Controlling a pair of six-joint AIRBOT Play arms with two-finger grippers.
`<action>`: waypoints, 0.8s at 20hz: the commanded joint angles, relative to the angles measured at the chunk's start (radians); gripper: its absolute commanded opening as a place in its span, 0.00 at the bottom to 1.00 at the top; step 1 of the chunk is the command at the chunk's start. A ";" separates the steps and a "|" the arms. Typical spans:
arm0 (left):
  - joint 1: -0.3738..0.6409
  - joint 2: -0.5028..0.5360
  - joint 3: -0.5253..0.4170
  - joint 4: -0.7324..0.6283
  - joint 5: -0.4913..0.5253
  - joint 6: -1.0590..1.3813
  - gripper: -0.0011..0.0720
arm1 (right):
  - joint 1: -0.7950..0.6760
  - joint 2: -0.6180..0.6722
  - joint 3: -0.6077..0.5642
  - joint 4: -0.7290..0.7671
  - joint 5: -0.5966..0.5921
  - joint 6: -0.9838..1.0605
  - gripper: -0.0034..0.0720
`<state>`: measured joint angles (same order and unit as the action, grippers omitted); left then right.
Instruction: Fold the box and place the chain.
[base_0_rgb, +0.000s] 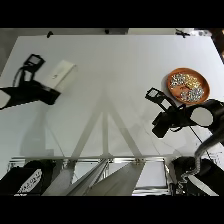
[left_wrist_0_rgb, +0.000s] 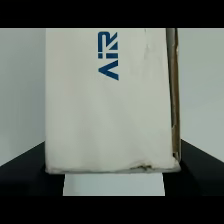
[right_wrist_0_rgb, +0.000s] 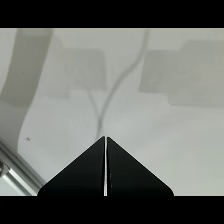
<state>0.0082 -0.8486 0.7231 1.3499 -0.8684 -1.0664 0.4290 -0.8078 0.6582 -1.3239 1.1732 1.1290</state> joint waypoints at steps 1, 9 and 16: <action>0.189 0.040 -0.014 0.119 -0.116 -0.111 0.02 | 0.000 0.000 0.000 0.018 -0.035 0.000 0.06; 0.253 -0.073 -0.146 0.117 -0.139 -0.109 0.02 | 0.000 0.000 0.000 0.023 -0.036 0.000 0.06; 0.253 -0.145 -0.149 0.119 -0.178 -0.109 0.28 | 0.000 0.000 0.000 0.029 -0.033 0.001 0.06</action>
<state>0.2596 -0.9749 0.5781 1.4639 -1.0168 -1.1774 0.4290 -0.8078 0.6582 -1.3006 1.1381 1.1294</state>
